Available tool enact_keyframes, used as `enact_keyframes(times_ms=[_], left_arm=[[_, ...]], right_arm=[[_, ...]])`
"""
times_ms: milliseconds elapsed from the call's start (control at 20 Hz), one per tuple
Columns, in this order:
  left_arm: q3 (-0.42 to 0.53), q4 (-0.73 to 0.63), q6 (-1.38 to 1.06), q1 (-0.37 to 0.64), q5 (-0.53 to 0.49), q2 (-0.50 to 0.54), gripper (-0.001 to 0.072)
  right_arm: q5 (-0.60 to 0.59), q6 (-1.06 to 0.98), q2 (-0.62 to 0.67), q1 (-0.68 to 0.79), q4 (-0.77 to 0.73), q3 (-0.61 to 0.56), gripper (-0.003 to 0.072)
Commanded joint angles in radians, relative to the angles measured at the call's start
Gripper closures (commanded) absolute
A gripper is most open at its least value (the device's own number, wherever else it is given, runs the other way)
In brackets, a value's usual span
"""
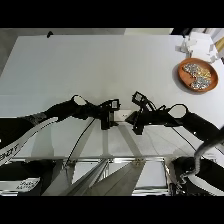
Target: Fold the box and place the chain.
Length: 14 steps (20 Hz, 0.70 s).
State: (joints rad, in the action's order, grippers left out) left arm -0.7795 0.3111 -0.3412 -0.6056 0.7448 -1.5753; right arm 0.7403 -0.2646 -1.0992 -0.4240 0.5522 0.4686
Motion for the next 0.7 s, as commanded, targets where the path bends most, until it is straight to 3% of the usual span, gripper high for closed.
enact_keyframes(times_ms=[0, 200, 400, 650], left_arm=[[-0.001, -0.001, 0.001, 0.001, 0.000, 0.001, 0.0572], [-0.001, -0.001, 0.001, 0.001, 0.000, 0.001, 0.0572], [-0.001, -0.001, 0.001, 0.001, 0.000, 0.001, 0.0571], [-0.001, -0.001, 0.001, 0.001, 0.000, 0.001, 0.0571]], right_arm=[[-0.021, 0.008, 0.003, 0.000, -0.011, -0.006, 0.0675], [-0.038, 0.008, 0.101, 0.008, -0.007, -0.006, 0.0675], [-0.010, -0.025, 0.219, 0.124, 0.045, -0.006, 0.0674], [0.064, -0.064, 0.195, 0.244, 0.108, -0.007, 0.0674]])
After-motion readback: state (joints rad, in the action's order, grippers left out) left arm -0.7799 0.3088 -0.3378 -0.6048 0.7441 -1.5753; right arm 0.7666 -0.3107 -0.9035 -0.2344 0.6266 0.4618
